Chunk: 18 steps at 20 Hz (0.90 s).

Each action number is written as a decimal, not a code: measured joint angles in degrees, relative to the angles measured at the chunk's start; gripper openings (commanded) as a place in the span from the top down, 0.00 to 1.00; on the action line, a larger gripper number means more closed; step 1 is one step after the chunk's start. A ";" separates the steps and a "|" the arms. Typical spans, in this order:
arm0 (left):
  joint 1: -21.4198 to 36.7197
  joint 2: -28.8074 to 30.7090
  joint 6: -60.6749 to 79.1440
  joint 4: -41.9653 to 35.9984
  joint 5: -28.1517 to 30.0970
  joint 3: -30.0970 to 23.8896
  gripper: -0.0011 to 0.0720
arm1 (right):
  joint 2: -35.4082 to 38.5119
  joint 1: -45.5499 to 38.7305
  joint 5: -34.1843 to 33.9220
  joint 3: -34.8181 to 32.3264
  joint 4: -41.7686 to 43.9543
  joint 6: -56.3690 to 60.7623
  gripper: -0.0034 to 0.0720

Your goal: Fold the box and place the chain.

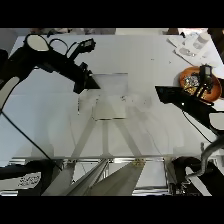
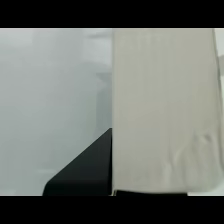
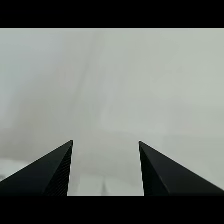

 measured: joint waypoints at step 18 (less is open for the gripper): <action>-4.96 -8.94 22.32 -4.26 21.51 -15.91 0.98 | 2.34 -7.10 9.44 0.00 -4.96 0.20 0.35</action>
